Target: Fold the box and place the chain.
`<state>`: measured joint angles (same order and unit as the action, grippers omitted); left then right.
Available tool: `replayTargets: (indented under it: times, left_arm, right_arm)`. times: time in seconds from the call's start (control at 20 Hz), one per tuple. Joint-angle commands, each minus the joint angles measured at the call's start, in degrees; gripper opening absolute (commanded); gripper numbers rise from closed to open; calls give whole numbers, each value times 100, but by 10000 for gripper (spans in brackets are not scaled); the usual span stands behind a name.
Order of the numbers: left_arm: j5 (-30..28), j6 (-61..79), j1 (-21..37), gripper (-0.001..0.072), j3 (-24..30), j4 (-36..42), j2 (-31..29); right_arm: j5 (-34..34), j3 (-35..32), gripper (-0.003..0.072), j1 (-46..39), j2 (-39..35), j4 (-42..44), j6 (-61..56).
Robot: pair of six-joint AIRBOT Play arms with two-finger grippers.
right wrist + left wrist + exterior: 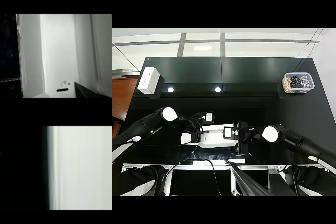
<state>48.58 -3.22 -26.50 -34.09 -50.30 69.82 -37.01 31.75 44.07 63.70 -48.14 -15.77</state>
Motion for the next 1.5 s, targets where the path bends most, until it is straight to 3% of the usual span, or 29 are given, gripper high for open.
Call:
replayTargets:
  times: [0.0, 0.55, 1.1, 1.25, 1.45]
  left_arm:
    - [-7, 9, 7, 30, 4, 0, 2]
    - [-11, 0, 7, 30, 4, 0, 2]
    - [-15, 0, 7, 30, 4, 0, 2]
    - [-17, 0, 7, 30, 2, 0, 0]
    - [-61, 0, 7, 29, -4, 0, -2]
  right_arm:
    - [-28, 166, 699, -164, -31, -57, -192]
    - [-378, 219, 700, -658, -343, -271, -612]
    - [-282, 234, 699, -658, -251, 179, -442]
    - [-271, 234, 700, -658, -61, 772, 188]
    - [-278, 234, 700, -658, 140, 872, 319]
